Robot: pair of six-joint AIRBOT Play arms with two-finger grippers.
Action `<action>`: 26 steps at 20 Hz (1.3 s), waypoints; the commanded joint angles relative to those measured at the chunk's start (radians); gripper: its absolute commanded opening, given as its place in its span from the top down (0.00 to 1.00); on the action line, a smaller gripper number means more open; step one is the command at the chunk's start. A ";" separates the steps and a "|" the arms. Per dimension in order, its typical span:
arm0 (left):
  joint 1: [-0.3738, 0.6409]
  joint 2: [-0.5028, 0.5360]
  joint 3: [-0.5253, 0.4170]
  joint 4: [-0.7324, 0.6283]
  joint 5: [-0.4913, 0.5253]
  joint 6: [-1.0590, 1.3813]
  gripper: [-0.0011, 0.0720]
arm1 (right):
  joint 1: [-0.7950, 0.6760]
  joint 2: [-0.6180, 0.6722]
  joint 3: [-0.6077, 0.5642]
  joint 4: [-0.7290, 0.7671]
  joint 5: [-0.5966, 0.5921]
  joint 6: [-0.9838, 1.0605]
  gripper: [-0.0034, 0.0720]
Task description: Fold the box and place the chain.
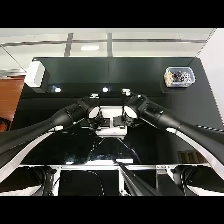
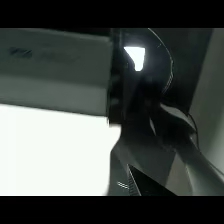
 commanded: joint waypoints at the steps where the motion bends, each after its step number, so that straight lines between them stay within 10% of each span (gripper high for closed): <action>1: 0.001 0.000 0.000 0.000 0.000 -0.001 0.94 | 0.000 0.085 0.042 -0.063 0.095 -0.058 0.46; 7: 0.000 0.000 0.000 -0.004 0.000 -0.001 0.94 | -0.145 0.266 0.055 -0.383 0.112 -0.145 0.46; 8: 0.000 0.000 0.000 -0.004 0.000 -0.001 0.94 | -0.204 0.266 0.054 -0.442 0.098 -0.146 0.25; 9: 0.000 0.000 0.000 -0.004 0.000 -0.001 0.94 | -0.271 0.260 0.049 -0.447 0.059 -0.162 0.03; 15: 0.000 0.000 0.000 -0.004 0.007 -0.001 0.94 | -0.733 0.077 0.067 -0.172 -0.239 -0.271 0.03; 26: -0.001 0.000 0.000 -0.004 0.002 -0.001 0.94 | -0.956 -0.552 0.749 -0.095 -0.005 -0.335 0.06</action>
